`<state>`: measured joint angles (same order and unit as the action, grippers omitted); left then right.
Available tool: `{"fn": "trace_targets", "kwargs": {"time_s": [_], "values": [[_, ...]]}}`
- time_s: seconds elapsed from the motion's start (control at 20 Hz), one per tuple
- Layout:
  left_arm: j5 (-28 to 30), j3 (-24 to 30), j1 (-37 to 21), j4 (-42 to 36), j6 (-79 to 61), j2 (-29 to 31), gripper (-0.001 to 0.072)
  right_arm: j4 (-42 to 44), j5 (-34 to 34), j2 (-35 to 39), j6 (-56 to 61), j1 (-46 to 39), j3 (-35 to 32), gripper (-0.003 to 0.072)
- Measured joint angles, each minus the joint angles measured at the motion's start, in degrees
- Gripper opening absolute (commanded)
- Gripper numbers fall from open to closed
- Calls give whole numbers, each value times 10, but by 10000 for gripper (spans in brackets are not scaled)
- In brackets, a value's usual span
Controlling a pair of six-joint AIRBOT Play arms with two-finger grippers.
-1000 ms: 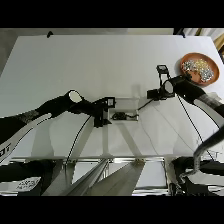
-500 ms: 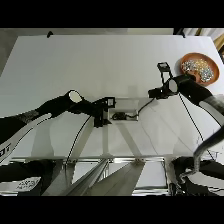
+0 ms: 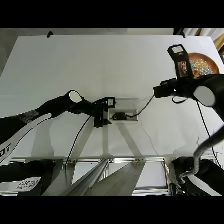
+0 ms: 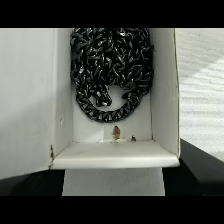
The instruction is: Fold the box and place the chain.
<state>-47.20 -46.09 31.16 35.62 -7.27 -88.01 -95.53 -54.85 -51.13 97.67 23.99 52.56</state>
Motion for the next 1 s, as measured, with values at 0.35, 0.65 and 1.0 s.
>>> {"fn": "trace_targets", "kwargs": {"time_s": [0.35,0.65,1.0], "values": [[0,0,0,0,0,0,11,18,-9,110,36,132,0,17],[0,0,0,0,0,0,11,28,26,127,71,206,0,17],[0,0,0,0,0,0,11,47,63,122,78,225,-4,17]]}}
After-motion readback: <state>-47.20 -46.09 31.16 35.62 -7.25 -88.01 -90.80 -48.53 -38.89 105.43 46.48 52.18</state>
